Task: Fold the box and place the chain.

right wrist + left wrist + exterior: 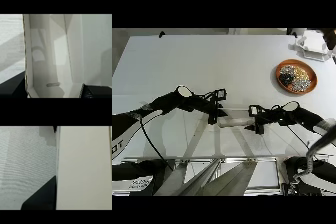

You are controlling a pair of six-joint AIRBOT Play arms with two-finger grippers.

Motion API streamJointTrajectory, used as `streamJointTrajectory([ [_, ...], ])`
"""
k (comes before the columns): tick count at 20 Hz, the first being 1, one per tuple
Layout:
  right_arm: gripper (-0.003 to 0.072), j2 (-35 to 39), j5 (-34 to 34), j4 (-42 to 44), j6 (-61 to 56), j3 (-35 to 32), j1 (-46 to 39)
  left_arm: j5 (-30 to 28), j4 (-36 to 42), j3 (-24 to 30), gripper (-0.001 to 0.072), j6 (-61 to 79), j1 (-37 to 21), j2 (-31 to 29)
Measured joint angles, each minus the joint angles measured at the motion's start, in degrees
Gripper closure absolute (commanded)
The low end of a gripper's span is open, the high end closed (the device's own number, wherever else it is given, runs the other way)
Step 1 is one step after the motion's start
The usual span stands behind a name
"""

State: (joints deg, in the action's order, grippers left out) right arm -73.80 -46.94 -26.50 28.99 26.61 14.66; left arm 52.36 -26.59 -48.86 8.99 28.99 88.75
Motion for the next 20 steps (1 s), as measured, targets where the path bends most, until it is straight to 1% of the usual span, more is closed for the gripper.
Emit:
streamJointTrajectory([
  [12,0.0236,0.0,0.7,-0.1,-0.1,0.0,0.0,0.0,0.0,0.0,0.0697,0.0,0.0,0.0],
  [13,0.0172,0.0,0.5,-0.1,-0.2,0.0,0.0,0.0,0.0,0.0,0.0697,0.0,0.0,0.0],
  [14,0.013,0.0,0.3,-0.1,-0.2,0.0,0.0,0.0,0.0,0.0,0.0697,0.0,0.0,0.0],
  [16,0.0119,0.0,-0.3,-0.1,-0.2,0.0,0.0,0.0,0.0,0.0,0.0697,0.0,0.0,0.0],
  [17,0.0104,-0.1,-0.5,-0.2,-0.2,0.0,0.0,0.0,0.0,0.0,0.0697,0.0,0.0,0.0],
  [18,0.0073,-0.1,-0.7,-0.2,-0.3,0.0,0.0,0.0,0.0,0.0,0.0697,0.0,0.0,0.0],
  [20,0.0049,-0.1,-0.9,-0.1,-0.4,0.0,0.0,-0.1,0.0,0.0,0.0697,0.0,0.0,0.0],
])
